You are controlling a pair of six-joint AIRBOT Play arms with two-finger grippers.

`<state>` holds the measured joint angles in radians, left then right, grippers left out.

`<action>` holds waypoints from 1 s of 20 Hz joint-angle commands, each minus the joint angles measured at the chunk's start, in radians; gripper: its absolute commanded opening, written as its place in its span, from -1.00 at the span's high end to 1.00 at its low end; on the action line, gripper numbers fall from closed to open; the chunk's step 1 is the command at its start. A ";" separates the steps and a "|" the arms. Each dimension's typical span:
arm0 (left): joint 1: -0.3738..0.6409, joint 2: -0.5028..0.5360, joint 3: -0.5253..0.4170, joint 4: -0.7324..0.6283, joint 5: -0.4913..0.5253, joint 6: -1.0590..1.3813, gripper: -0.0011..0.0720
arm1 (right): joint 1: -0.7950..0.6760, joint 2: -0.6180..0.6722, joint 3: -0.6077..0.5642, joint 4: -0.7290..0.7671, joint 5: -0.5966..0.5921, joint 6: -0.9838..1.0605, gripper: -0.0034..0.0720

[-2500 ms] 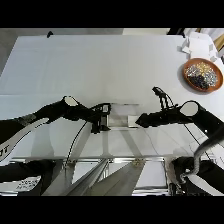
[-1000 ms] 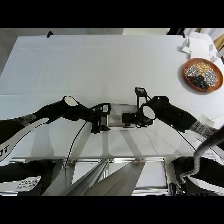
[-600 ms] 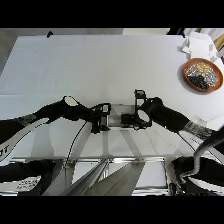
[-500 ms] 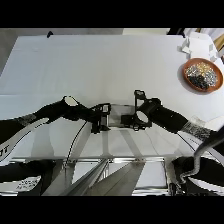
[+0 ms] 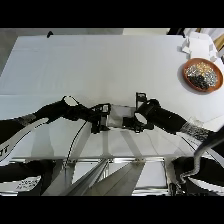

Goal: Fold the box and place the chain.

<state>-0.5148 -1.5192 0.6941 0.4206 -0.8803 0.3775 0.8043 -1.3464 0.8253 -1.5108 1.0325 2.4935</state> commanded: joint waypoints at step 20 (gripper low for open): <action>0.000 0.000 0.001 -0.002 0.001 -0.001 0.40 | 0.000 0.044 0.002 -0.137 0.010 0.037 0.27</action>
<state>-0.5152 -1.5192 0.6941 0.4179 -0.8791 0.3748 0.8051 -1.3258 0.8261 -1.5978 1.0344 2.5134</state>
